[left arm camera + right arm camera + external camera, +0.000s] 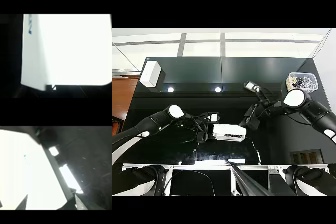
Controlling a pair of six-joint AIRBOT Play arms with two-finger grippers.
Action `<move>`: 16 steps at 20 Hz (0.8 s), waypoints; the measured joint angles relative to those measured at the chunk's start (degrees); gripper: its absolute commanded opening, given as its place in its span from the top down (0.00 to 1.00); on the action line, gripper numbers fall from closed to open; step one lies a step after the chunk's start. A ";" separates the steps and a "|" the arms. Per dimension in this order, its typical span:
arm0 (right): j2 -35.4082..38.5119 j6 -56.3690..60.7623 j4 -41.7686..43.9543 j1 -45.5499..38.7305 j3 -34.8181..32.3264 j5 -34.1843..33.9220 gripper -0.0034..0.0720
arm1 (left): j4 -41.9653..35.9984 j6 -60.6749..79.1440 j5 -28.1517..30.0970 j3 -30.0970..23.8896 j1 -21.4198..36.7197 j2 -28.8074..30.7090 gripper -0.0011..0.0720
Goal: Fold the box and place the chain.
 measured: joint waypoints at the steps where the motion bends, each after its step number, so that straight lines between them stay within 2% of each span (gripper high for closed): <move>1: 0.00 -2.27 -0.46 0.55 0.00 0.42 0.00 | 0.00 0.00 -0.02 0.00 0.00 0.02 0.33; 7: 0.00 -12.70 -1.11 4.20 0.07 2.43 0.00 | 0.00 -0.02 0.00 0.00 0.00 0.02 0.33; 8: 0.00 -13.55 -1.16 4.81 0.00 2.45 0.03 | 0.00 -0.02 0.00 0.00 0.00 0.00 0.33; 9: 0.00 -14.01 -1.20 5.33 -0.17 2.10 0.24 | 0.00 -0.02 0.00 0.00 0.00 0.02 0.33; 10: 0.00 -14.38 -1.22 5.79 -0.44 1.38 0.39 | 0.00 -0.02 0.00 0.00 0.00 0.02 0.33; 14: 0.00 -14.38 -1.20 6.71 -1.03 -1.44 0.40 | 0.00 -0.11 0.02 0.00 0.00 0.02 0.33; 16: 0.00 -14.36 -1.22 6.84 -1.14 -1.81 0.58 | -0.02 -0.11 0.04 0.00 0.00 0.02 0.33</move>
